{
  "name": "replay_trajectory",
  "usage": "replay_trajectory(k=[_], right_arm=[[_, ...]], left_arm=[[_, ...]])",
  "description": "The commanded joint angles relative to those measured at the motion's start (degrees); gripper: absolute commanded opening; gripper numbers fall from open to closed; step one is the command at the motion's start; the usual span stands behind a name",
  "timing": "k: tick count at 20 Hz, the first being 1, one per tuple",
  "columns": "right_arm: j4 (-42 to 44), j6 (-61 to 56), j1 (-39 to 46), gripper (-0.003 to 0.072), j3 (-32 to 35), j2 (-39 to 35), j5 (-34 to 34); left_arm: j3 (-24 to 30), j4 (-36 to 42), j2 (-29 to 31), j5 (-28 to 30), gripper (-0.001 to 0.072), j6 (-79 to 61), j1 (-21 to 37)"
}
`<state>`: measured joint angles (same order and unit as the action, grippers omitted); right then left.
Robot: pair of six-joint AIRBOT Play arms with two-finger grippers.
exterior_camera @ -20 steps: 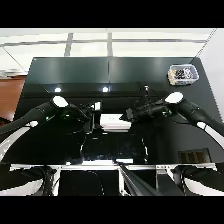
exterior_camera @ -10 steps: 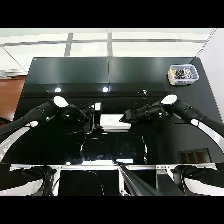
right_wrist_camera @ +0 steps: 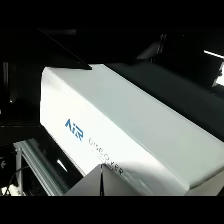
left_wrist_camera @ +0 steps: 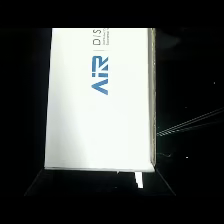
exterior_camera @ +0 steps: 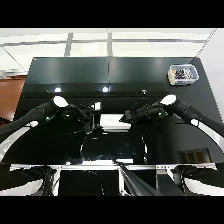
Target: Fold the box and place the chain.
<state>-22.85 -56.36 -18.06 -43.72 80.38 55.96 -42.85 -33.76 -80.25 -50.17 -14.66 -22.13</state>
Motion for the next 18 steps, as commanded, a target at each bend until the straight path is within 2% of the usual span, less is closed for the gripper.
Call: replay_trajectory(k=[1, 4, 5, 7, 9, 11, 12, 14, 15, 18], right_arm=[[0.1, 1.6, 1.6, 0.0017, -3.2, -2.4, 9.7], [-3.5, 2.8, 7.8, 0.0016, -5.3, -9.6, 17.2], [-6.4, 2.3, 10.8, 0.0016, -5.3, -12.6, 18.8], [-13.8, -0.9, 16.4, 0.0017, -5.3, -17.8, 22.0], [-20.3, -3.1, 21.0, 0.0016, -5.3, -22.1, 24.7], [-22.2, -3.8, 25.0, 0.0016, -4.8, -25.4, 25.7], [-21.7, -3.9, 25.9, 0.0016, -4.0, -26.6, 25.4], [-21.6, -3.9, 26.1, 0.0017, -2.3, -27.4, 25.1], [-21.3, -3.9, 26.1, 0.0016, -1.2, -27.4, 24.8], [-20.5, -3.4, 26.1, 0.0017, 1.7, -27.4, 21.8]], left_arm=[[-0.1, 0.0, 0.0, 0.1, 0.0384, -0.2, 0.0], [-0.2, 0.0, 0.1, 0.1, 0.0399, 0.9, 0.0], [-0.3, -0.1, 0.1, 0.0, 0.0443, 2.0, 0.0], [-1.0, -0.9, 0.5, 0.0, 0.0709, 5.9, 0.0], [-2.7, -5.0, 2.3, -2.0, 0.0709, 6.9, 0.0], [-4.5, -7.0, 4.7, -4.1, 0.0708, 7.1, 0.0], [-5.1, -5.6, 5.6, -4.0, 0.0708, 7.8, 0.0], [-7.1, -0.2, 5.9, -7.2, 0.0708, 7.8, -0.9], [-8.2, 1.7, 5.6, -7.3, 0.0707, 7.8, -2.4], [-11.8, 4.5, 2.4, -1.6, 0.0706, 8.5, -8.3]])
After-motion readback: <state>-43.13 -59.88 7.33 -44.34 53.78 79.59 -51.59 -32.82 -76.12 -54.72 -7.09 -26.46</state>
